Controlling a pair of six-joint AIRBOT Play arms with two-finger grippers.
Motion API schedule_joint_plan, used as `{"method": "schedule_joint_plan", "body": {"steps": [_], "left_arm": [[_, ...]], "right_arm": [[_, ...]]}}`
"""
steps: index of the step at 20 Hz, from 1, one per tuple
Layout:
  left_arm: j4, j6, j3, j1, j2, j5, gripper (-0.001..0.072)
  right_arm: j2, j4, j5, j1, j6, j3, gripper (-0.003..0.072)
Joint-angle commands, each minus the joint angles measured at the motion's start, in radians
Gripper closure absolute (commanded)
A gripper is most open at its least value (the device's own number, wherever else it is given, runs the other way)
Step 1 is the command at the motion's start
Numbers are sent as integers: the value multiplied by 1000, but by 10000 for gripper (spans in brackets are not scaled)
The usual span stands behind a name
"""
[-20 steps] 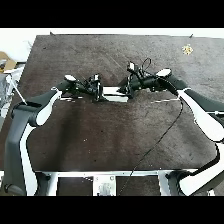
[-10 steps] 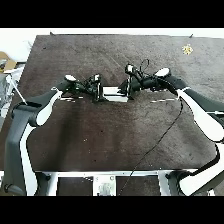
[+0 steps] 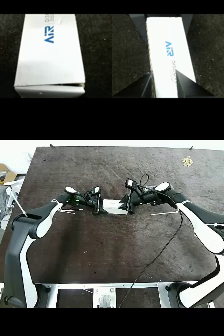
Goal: Fold the box and place the chain.
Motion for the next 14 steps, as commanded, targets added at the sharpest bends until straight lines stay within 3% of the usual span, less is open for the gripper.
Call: {"method": "schedule_joint_plan", "body": {"steps": [1,3,6,10,14], "left_arm": [[-1,-1,0,1,0,3,434],[-2,-1,0,1,0,3,434],[-2,-1,0,1,0,3,434],[-1,-1,0,1,0,3,434],[-1,-1,0,1,0,3,434]], "right_arm": [[11,117,8,-15,-2,-3,342],[18,248,29,-20,-5,-2,387],[17,303,57,8,-4,-3,665],[-21,283,37,50,0,-3,666],[-51,71,-14,73,104,-3,666]]}}
